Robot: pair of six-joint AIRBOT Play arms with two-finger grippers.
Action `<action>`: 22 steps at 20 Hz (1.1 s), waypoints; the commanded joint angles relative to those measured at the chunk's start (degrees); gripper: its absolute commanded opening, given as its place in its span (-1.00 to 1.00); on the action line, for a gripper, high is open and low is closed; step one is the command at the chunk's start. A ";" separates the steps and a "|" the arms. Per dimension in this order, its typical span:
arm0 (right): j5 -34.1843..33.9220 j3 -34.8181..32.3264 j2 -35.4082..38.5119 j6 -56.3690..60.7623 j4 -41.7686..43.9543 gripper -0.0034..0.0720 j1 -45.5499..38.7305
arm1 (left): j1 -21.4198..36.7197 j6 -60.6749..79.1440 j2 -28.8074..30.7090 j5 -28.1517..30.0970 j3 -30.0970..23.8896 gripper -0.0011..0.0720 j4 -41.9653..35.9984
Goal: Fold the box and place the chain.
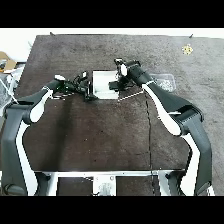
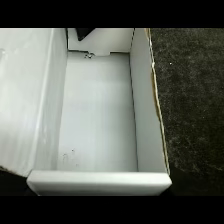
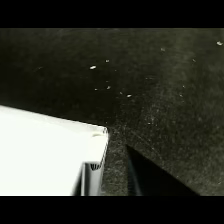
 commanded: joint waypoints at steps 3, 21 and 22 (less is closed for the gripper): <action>-0.28 0.11 -0.02 7.58 -1.40 -0.21 0.57 | 0.04 0.02 -0.02 0.02 0.00 -0.03 0.00; -0.55 0.13 -1.68 14.64 -5.29 -0.72 2.29 | 0.04 0.02 -0.02 0.02 0.00 -0.03 0.00; -0.55 0.13 -1.68 14.60 -5.29 -0.90 2.29 | 0.04 0.02 -0.02 0.02 0.00 -0.03 0.00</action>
